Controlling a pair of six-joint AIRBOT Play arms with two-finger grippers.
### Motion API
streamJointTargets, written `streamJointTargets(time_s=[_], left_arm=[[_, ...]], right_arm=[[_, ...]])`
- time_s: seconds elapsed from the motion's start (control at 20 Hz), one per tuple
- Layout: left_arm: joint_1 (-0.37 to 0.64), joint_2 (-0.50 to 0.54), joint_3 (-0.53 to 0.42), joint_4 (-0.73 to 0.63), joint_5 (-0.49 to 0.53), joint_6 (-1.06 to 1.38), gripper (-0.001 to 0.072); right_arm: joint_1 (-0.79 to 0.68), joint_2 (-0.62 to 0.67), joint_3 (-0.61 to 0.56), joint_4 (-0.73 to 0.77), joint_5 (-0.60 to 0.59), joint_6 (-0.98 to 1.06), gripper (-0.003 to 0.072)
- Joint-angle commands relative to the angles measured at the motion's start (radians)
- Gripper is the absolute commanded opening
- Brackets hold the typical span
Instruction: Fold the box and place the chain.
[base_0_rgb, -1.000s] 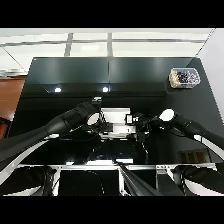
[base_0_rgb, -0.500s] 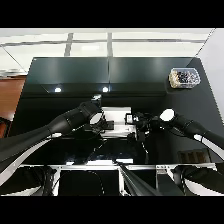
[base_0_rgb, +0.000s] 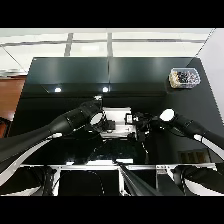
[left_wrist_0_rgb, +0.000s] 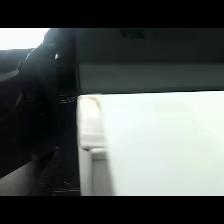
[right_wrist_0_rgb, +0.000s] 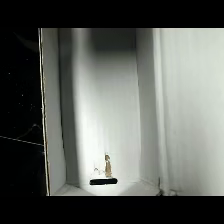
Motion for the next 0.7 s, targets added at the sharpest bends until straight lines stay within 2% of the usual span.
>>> streamJointTargets(time_s=[0.0,0.1,0.15,0.35,0.65], left_arm=[[0.000,-0.010,0.000,0.018,-0.002,-0.002,0.0570],[0.000,-0.021,0.000,0.013,-0.015,-0.002,0.0518],[0.000,-0.025,0.000,0.012,-0.023,-0.002,0.0438],[0.000,-0.025,0.011,0.012,-0.018,0.001,0.0028],[0.000,-0.025,0.018,0.013,-0.046,0.002,0.0027]], right_arm=[[0.001,0.000,-0.001,0.000,0.001,0.000,0.0135],[0.001,0.000,-0.001,0.000,0.002,0.000,0.0135],[0.001,0.000,-0.001,0.000,0.002,0.000,0.0135],[0.001,0.000,-0.001,0.000,0.002,0.000,0.0135],[0.001,0.000,-0.001,-0.001,0.013,0.001,0.0137]])
